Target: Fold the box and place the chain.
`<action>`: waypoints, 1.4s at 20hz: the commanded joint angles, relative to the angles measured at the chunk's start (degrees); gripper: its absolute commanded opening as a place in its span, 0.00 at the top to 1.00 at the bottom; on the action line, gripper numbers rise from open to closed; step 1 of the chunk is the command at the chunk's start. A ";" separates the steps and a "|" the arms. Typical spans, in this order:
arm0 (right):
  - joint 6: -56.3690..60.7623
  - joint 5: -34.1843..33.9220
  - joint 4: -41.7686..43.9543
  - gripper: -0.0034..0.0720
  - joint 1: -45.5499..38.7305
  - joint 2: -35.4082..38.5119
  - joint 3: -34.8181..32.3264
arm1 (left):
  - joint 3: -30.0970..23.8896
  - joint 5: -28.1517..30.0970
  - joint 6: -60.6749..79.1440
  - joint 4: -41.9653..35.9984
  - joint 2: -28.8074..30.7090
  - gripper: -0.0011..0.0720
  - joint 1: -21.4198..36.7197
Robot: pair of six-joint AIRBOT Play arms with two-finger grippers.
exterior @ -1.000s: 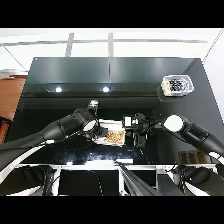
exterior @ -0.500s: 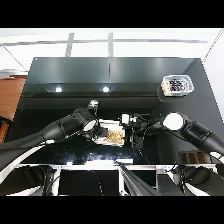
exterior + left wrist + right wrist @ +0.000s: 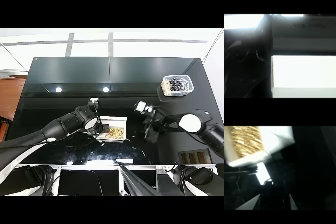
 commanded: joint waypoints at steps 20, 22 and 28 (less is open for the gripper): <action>13.70 3.74 2.29 0.37 -4.79 2.40 0.02 | -1.44 -13.75 50.93 -1.62 22.38 0.19 12.81; 13.49 2.34 0.55 0.37 -4.79 2.40 0.02 | -7.17 -14.58 68.37 -20.74 27.17 0.19 21.97; 13.49 1.29 0.61 0.37 -4.79 2.40 0.02 | -19.69 -6.51 100.80 -47.08 27.89 0.18 37.31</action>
